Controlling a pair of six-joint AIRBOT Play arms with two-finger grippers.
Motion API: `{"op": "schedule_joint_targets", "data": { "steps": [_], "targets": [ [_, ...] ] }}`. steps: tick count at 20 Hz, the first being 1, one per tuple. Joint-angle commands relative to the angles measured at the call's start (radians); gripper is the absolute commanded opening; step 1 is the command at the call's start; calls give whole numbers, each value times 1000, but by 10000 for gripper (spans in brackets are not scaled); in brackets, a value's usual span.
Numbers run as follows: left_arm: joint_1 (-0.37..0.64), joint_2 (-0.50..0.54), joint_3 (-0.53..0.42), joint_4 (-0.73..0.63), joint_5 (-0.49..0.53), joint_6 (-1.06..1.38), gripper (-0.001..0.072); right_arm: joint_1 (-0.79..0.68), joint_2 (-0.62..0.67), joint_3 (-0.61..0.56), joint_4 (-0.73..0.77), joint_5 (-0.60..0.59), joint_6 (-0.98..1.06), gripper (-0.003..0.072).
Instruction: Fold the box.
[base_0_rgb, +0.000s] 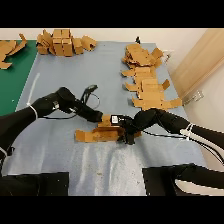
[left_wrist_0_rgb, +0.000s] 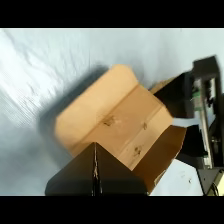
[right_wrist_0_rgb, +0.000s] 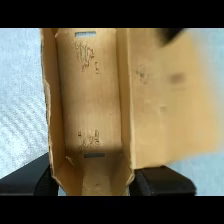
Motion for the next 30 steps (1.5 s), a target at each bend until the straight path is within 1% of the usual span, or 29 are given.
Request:
{"op": "schedule_joint_targets", "data": {
  "steps": [1,2,4,5,7,8,10,12,14,15,16,17,20,22,23,26,27,28,29,30],
  "targets": [
    [99,66,18,-75,-19,237,10,0,-1,0,0,2,0,495],
    [132,95,16,-72,-57,303,10,0,-1,0,0,2,0,495],
    [193,149,1,-64,-170,421,9,0,-1,0,0,2,0,495],
    [212,177,-16,-37,-208,450,10,0,-1,0,0,2,0,495],
    [215,232,-62,88,-223,461,9,0,-1,0,0,2,0,495],
    [203,260,-92,150,-217,466,9,0,-1,0,0,2,0,495],
    [153,331,-177,249,-174,490,9,0,-1,0,-1,4,0,495],
    [63,416,-275,326,-115,547,9,0,-1,0,-1,10,0,495],
    [-45,486,-358,377,-58,694,14,0,-1,0,0,10,0,495],
    [-93,497,-383,400,-23,729,100,0,-1,0,0,9,0,495],
    [-126,494,-395,402,15,731,520,0,-1,0,0,10,0,495],
    [-152,482,-396,397,51,716,709,0,-1,0,0,10,0,495],
    [-202,437,-395,389,159,719,708,0,-1,0,0,10,0,495],
    [-218,404,-392,344,233,718,708,0,-1,0,0,10,0,495],
    [-222,390,-388,321,249,719,707,0,-1,0,0,10,0,495],
    [-222,368,-385,312,250,718,706,0,-1,0,0,11,0,495],
    [-222,367,-385,311,251,718,663,0,-1,0,0,11,0,495],
    [-222,367,-385,311,251,718,546,0,-1,0,0,11,0,495],
    [-222,367,-385,312,252,718,460,0,-1,0,0,11,0,495],
    [-222,367,-385,312,253,718,450,0,-1,0,0,11,0,495]
  ]
}}
